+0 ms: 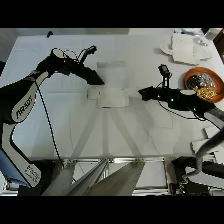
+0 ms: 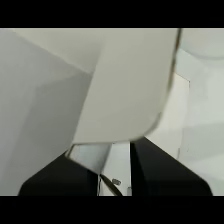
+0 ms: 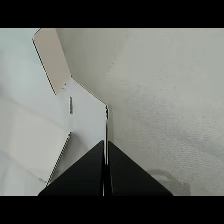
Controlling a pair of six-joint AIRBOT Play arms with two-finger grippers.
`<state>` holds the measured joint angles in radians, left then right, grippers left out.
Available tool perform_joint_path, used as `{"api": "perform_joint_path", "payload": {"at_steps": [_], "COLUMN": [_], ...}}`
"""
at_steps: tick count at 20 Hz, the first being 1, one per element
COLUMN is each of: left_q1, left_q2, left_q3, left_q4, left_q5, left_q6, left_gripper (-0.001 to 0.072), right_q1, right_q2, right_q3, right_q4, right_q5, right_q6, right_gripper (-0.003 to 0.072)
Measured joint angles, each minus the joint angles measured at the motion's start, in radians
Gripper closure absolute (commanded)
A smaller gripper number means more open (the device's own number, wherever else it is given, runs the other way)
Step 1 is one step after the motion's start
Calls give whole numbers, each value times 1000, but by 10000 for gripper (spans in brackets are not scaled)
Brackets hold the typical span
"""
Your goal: Fold the box and place the chain.
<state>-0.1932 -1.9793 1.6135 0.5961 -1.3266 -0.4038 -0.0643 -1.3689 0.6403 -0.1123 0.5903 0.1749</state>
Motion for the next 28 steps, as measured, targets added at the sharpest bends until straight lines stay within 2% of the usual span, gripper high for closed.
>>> {"api": "perform_joint_path", "payload": {"at_steps": [1,10,28], "left_q1": [-1,-13,-13], "left_q2": [1,3,32], "left_q3": [0,1,0], "left_q4": [2,3,5], "left_q5": [-3,-56,-39], "left_q6": [14,122,160], "left_gripper": [699,695,695], "right_q1": [0,0,0], "right_q2": [0,0,0], "right_q3": [0,0,0], "right_q4": [0,0,1], "right_q5": [0,-2,8], "right_q6": [0,0,8], "right_gripper": [675,675,675]}}
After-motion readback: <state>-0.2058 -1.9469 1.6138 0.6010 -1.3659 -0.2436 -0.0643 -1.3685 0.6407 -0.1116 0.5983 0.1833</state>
